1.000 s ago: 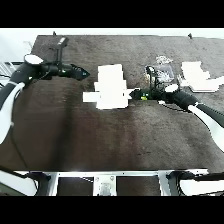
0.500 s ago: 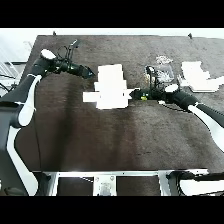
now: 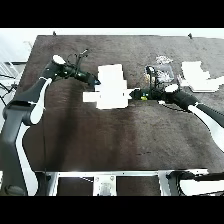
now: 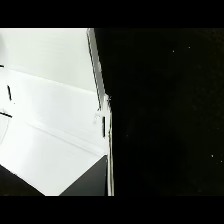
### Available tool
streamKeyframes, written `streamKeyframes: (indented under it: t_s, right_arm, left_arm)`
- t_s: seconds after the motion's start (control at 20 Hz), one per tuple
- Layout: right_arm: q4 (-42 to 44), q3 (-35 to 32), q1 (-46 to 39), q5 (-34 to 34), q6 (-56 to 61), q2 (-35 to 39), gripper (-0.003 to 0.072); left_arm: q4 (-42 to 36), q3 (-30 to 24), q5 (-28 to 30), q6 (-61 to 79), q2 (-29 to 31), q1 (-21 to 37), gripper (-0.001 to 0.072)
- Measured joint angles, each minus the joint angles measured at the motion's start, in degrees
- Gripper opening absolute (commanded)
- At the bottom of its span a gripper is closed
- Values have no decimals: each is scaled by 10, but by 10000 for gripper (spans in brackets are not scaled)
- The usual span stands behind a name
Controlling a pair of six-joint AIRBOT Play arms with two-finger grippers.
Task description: Fold the box and place the chain.
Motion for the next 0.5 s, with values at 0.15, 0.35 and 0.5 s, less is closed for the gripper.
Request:
streamKeyframes:
  t_s: [0.15,0.35,0.5]
  right_arm:
    - [0,0,0,0,-1,0,14]
    - [0,0,0,0,-5,0,14]
    - [0,0,0,0,-8,0,14]
  left_arm:
    - [-10,1,0,9,-12,-5,490]
    - [-35,1,-1,25,-23,-8,419]
    - [-50,1,-2,37,-26,-8,282]
